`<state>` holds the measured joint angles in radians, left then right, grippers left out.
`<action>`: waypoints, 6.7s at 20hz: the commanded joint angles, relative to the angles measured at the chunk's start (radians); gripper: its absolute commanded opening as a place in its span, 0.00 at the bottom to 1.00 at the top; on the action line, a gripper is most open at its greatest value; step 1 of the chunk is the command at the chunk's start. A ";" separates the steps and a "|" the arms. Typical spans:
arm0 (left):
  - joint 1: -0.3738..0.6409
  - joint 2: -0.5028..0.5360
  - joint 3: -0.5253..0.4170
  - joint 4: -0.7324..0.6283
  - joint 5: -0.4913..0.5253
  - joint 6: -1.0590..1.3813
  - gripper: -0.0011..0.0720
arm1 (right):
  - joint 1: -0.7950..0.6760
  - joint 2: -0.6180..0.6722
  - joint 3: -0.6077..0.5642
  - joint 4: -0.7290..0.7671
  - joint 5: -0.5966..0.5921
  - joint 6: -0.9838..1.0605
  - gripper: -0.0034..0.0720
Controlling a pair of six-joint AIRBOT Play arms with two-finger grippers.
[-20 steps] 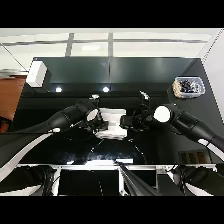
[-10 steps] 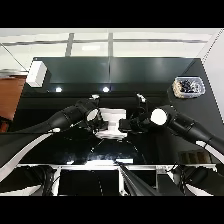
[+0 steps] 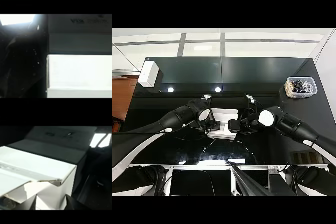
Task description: Fold the box and place the chain.
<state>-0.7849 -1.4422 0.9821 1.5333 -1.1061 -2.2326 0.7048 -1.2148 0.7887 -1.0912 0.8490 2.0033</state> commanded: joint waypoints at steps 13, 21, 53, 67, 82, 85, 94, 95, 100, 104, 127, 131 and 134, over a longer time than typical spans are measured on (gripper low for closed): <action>0.000 0.000 0.001 -0.001 0.002 0.000 0.05 | 0.091 -0.177 0.214 -0.325 0.201 0.272 0.58; 0.000 0.000 0.001 -0.001 0.001 0.000 0.05 | 0.105 -0.212 0.230 -0.365 0.239 0.319 0.46; 0.000 0.000 0.001 -0.006 0.002 0.000 0.05 | 0.110 -0.299 0.267 -0.332 0.267 0.394 0.07; 0.000 0.000 0.001 -0.006 0.001 0.000 0.05 | 0.068 -0.156 0.301 -0.356 0.318 0.244 0.40; 0.000 0.000 0.001 -0.027 -0.001 0.000 0.05 | -0.548 0.124 0.294 -0.736 0.311 -0.096 0.97; 0.000 0.000 0.001 -0.027 -0.002 0.000 0.05 | -0.750 -0.037 0.357 -0.644 0.156 -0.127 0.96; 0.000 0.000 0.001 -0.024 0.001 0.000 0.05 | -0.871 -0.527 0.780 -0.625 0.278 -0.125 0.74; 0.000 0.000 0.001 -0.024 0.001 0.000 0.05 | -0.871 -0.545 0.786 -0.627 0.273 -0.114 0.74; 0.000 0.000 0.001 -0.024 0.001 0.000 0.05 | -0.888 -0.613 0.787 -0.564 0.268 -0.091 0.74; 0.000 0.000 0.001 -0.025 0.001 0.000 0.05 | -0.891 -0.642 0.788 -0.558 0.245 -0.080 0.63; 0.000 0.000 0.001 -0.027 0.002 0.000 0.05 | -0.916 -0.050 0.898 -0.269 0.413 -0.436 0.07; 0.000 0.000 0.001 -0.027 0.003 0.000 0.05 | -0.892 0.082 0.888 -0.109 0.482 -0.501 0.07; 0.000 0.000 0.001 -0.027 0.002 0.000 0.05 | -0.796 0.146 0.886 -0.109 0.609 -0.513 0.07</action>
<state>-0.7849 -1.4422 0.9821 1.5059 -1.1030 -2.2330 -0.1539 -1.1389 1.6779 -1.2530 1.3521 1.5192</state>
